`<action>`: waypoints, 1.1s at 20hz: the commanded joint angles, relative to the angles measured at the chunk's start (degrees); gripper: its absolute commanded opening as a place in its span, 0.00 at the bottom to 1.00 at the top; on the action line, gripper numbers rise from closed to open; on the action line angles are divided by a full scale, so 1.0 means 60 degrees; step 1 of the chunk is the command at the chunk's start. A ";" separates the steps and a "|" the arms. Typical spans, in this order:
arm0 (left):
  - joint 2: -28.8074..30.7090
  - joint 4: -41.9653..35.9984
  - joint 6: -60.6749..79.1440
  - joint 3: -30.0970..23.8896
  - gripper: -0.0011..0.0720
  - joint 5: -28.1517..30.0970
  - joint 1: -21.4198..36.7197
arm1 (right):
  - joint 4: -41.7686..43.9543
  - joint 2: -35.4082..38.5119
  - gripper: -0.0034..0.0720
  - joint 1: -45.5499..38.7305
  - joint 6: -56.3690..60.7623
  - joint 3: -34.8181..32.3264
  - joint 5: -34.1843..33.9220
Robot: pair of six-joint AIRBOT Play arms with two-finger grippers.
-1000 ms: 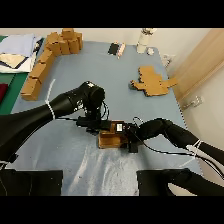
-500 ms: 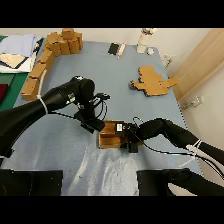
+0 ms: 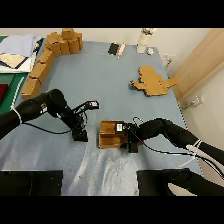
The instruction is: Fold the box.
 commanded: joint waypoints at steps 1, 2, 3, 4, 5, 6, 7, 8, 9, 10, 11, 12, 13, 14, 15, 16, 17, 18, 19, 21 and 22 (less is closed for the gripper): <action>0.0102 -0.1096 0.2994 -0.1326 0.97 0.1832 -0.0200 | 0.0004 -0.0004 0.68 0.0004 0.0004 -0.0004 0.0000; 0.0102 -0.1333 0.3198 -0.1541 0.97 0.2160 -0.0412 | 0.0004 -0.0004 0.68 0.0004 0.0004 -0.0004 0.0000; 0.0102 -0.1537 0.3432 -0.1698 0.97 0.2579 -0.0634 | 0.0004 -0.0007 0.68 0.0004 0.0004 -0.0004 0.0000; 0.0106 -0.1708 0.3446 -0.1781 0.97 0.2874 -0.0845 | 0.0004 -0.0007 0.68 0.0004 0.0004 -0.0004 0.0000; 0.0106 -0.1847 0.3446 -0.1807 0.97 0.3009 -0.1064 | 0.0004 -0.0004 0.68 0.0004 0.0004 -0.0004 0.0000; 0.0109 -0.1963 0.3446 -0.1807 0.97 0.3144 -0.1242 | 0.0004 -0.0007 0.68 0.0004 0.0004 -0.0004 0.0000; 0.0109 -0.2044 0.3446 -0.1807 0.97 0.3231 -0.1366 | 0.0004 -0.0004 0.68 0.0004 0.0004 -0.0004 0.0000; 0.0109 -0.2073 0.3446 -0.1818 0.97 0.3300 -0.1461 | 0.0004 -0.0004 0.68 0.0004 0.0004 -0.0004 0.0000; 0.0109 -0.2171 0.3457 -0.1869 0.97 0.3373 -0.1526 | 0.0004 -0.0007 0.68 0.0004 0.0004 -0.0004 0.0000; 0.0142 -0.2171 0.3497 -0.1934 0.97 0.3391 -0.1530 | 0.0004 -0.0007 0.68 0.0004 0.0004 -0.0004 0.0000; 0.0237 -0.2171 0.3636 -0.2033 0.97 0.3432 -0.1523 | 0.0004 -0.0007 0.68 0.0004 0.0004 -0.0004 0.0000; 0.0397 -0.2175 0.3712 -0.2142 0.97 0.3534 -0.1501 | 0.0004 -0.0004 0.68 0.0004 0.0004 -0.0004 0.0000; 0.0630 -0.2193 0.3723 -0.2284 0.97 0.3734 -0.1443 | 0.0007 -0.0004 0.68 0.0004 0.0004 -0.0004 0.0000; 0.0852 -0.2197 0.3719 -0.2412 0.97 0.3938 -0.1355 | 0.0004 -0.0004 0.68 0.0004 0.0004 -0.0004 0.0000; 0.1075 -0.2197 0.3719 -0.2524 0.97 0.4073 -0.1224 | 0.0004 -0.0007 0.68 0.0004 0.0004 -0.0004 0.0000; 0.1311 -0.2186 0.3719 -0.2616 0.97 0.4105 -0.1096 | 0.0004 -0.0004 0.68 0.0004 0.0004 -0.0004 0.0004; 0.1545 -0.2193 0.3716 -0.2688 0.97 0.4102 -0.0994 | 0.0004 -0.0007 0.68 0.0004 0.0004 -0.0004 0.0004; 0.1774 -0.2189 0.3719 -0.2743 0.97 0.4105 -0.0936 | 0.0004 -0.0007 0.68 0.0004 0.0004 -0.0004 0.0000; 0.2022 -0.2189 0.3719 -0.2783 0.97 0.4102 -0.0903 | 0.0004 -0.0004 0.68 0.0004 0.0004 -0.0004 0.0000; 0.2404 -0.2186 0.3727 -0.2845 0.97 0.4266 -0.0856 | 0.0004 -0.0004 0.68 0.0004 0.0004 -0.0004 0.0000; 0.2510 -0.2182 0.3723 -0.2845 0.97 0.4419 -0.0856 | 0.0004 -0.0007 0.68 0.0004 0.0004 -0.0004 0.0000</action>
